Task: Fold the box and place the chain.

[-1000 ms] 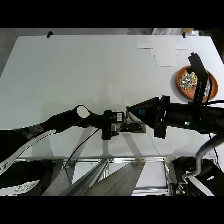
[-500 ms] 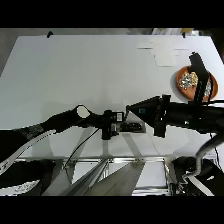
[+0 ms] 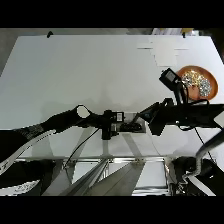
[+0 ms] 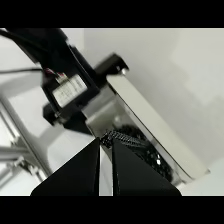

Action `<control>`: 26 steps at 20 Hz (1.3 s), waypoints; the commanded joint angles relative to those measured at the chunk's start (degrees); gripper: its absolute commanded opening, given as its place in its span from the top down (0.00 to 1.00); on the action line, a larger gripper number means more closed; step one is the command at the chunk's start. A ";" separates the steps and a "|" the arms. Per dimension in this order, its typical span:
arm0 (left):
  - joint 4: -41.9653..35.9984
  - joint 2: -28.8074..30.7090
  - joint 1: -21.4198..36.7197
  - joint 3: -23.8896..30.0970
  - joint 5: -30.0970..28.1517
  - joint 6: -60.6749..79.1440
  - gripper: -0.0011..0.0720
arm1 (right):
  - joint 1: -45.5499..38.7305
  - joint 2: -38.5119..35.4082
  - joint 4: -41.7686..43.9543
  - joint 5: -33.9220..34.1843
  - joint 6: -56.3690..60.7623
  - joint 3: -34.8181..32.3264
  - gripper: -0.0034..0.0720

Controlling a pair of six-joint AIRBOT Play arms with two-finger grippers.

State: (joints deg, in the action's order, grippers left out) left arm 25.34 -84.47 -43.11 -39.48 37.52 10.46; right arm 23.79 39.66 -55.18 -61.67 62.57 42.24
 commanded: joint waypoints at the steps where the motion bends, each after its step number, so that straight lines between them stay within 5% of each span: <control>1: 0.00 0.02 0.04 -0.02 0.00 0.00 0.70 | 0.07 4.37 -3.91 -4.22 1.62 0.02 0.93; 13: 0.00 0.02 0.04 -0.02 0.00 0.00 0.70 | 0.07 13.51 -9.49 -8.04 5.16 0.02 0.93; 15: 0.00 0.02 0.04 -0.02 0.00 0.00 0.70 | 0.07 13.49 -9.25 -8.37 5.14 0.20 0.80; 18: 0.00 0.02 0.04 -0.02 0.00 0.00 0.70 | 0.04 13.51 -9.25 -9.22 5.03 3.39 0.77; 20: 0.00 0.02 0.04 -0.02 0.00 0.00 0.70 | 0.04 13.57 -9.25 -8.98 4.66 7.48 0.62; 22: 0.00 0.02 0.04 -0.02 0.00 0.00 0.70 | 0.04 14.56 -9.27 -6.34 2.54 11.80 0.63; 25: 0.00 0.02 0.04 -0.02 0.00 0.00 0.70 | 0.07 19.61 -9.22 -0.39 -0.83 15.41 0.93; 26: 0.00 0.02 0.04 -0.02 0.00 0.00 0.70 | 0.07 21.88 -9.27 0.26 -2.40 15.47 0.94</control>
State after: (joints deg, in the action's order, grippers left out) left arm 25.32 -84.47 -43.11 -39.48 37.54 10.46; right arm 23.79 57.41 -64.38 -65.56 63.88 55.00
